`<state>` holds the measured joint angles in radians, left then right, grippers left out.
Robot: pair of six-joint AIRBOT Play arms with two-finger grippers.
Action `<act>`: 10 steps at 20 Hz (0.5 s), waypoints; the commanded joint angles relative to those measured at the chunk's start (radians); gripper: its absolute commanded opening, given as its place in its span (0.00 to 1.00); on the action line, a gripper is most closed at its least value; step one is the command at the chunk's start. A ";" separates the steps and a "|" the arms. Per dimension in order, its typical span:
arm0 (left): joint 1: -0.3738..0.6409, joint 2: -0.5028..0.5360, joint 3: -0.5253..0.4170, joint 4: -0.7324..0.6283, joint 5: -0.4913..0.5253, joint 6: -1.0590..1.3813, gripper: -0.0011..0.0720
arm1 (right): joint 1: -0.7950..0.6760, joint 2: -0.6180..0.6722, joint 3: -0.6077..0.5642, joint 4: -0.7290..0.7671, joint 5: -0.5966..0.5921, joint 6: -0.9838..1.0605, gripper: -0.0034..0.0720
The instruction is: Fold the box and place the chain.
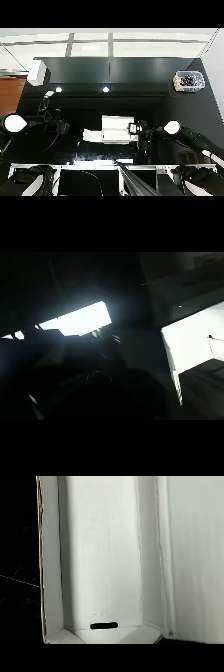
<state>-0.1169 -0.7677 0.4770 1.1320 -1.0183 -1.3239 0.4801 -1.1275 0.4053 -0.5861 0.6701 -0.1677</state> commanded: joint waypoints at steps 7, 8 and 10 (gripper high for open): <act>0.048 -0.344 -0.117 -0.496 -0.005 0.060 0.05 | 0.000 0.000 -0.001 0.002 0.001 0.000 0.13; 0.026 -0.374 -0.117 -0.507 0.018 0.073 0.05 | 0.000 0.000 -0.001 0.002 0.001 0.000 0.14; -0.025 -0.406 -0.117 -0.549 0.066 0.108 0.05 | 0.000 0.000 -0.001 0.002 0.000 0.000 0.14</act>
